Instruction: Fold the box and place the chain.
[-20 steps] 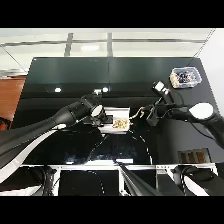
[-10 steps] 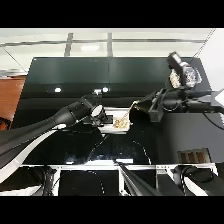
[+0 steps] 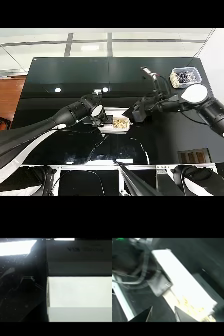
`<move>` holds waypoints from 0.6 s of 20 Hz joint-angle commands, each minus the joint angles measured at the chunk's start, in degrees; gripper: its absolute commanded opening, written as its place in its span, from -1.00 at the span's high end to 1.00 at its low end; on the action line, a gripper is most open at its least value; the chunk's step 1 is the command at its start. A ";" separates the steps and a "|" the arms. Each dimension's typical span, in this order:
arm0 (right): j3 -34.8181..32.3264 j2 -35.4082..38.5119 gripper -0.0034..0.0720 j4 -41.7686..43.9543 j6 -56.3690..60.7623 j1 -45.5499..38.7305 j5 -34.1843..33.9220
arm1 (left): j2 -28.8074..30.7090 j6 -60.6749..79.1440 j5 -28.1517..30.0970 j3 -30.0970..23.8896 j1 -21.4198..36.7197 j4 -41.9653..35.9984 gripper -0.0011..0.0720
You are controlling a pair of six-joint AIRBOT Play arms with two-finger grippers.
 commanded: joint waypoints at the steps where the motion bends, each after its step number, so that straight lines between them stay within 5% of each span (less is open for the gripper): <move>1: -0.35 0.31 0.05 -8.70 1.88 -8.31 9.05 | 0.02 0.00 0.00 0.00 0.00 0.02 0.89; 4: -6.71 0.31 0.05 -12.11 -3.76 -11.61 6.88 | 0.02 0.00 0.02 0.00 0.02 0.02 0.89; 5: -10.08 0.28 -0.18 -11.69 -5.14 -10.95 1.18 | 0.02 0.00 0.02 0.00 0.02 0.02 0.89; 6: -13.18 0.20 -0.97 -11.78 -6.29 -9.51 -5.44 | 0.02 0.00 0.02 0.00 0.02 0.02 0.89; 12: -19.65 -0.76 -0.94 -11.32 -44.04 0.76 -22.97 | 0.02 0.02 0.09 0.00 0.00 0.02 0.89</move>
